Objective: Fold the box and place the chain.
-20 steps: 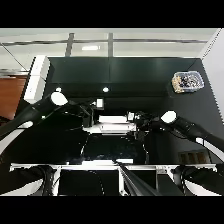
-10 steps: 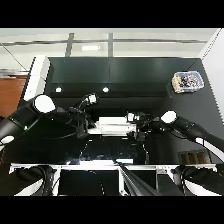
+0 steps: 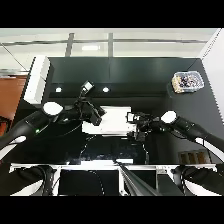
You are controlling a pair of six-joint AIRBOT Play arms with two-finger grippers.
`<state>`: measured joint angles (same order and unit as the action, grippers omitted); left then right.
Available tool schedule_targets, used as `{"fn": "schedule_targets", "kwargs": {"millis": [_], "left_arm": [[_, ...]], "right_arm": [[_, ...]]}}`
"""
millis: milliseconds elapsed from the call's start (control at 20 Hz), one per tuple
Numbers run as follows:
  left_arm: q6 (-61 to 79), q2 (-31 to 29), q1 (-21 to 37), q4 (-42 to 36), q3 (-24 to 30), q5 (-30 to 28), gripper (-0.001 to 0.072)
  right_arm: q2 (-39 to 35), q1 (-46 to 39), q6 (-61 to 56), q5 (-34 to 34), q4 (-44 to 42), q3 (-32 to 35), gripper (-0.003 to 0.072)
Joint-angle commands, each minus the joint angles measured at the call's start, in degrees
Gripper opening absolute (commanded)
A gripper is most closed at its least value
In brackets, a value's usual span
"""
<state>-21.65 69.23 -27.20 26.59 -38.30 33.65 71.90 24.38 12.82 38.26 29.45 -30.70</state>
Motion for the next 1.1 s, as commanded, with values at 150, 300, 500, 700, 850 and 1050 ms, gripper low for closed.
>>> {"fn": "schedule_targets", "kwargs": {"millis": [150,300,500,700,850,1050], "left_arm": [[-11.78,12.28,-0.17,19.65,-8.66,11.85,0.0029],[-10.36,12.66,0.39,23.58,-12.44,14.40,0.0028],[-12.50,4.44,5.33,23.98,-14.40,14.01,0.0027],[-5.64,-5.14,11.85,23.71,-7.58,20.44,0.0030],[9.92,-5.42,13.22,23.71,-0.42,24.65,0.0362],[22.88,-3.02,9.22,23.67,2.91,16.26,0.0702]], "right_arm": [[0.02,0.04,0.02,-0.04,-0.02,-0.07,0.0191],[0.02,0.04,0.04,-0.04,-0.02,-0.07,0.0191],[0.04,0.04,0.02,-0.04,-0.02,-0.07,0.0191],[0.02,0.04,0.02,-0.11,-0.02,-0.07,0.0191],[0.04,0.04,0.02,-0.09,-0.02,-0.07,0.0191],[0.02,0.04,0.02,-0.11,-0.02,-0.07,0.0191]]}}
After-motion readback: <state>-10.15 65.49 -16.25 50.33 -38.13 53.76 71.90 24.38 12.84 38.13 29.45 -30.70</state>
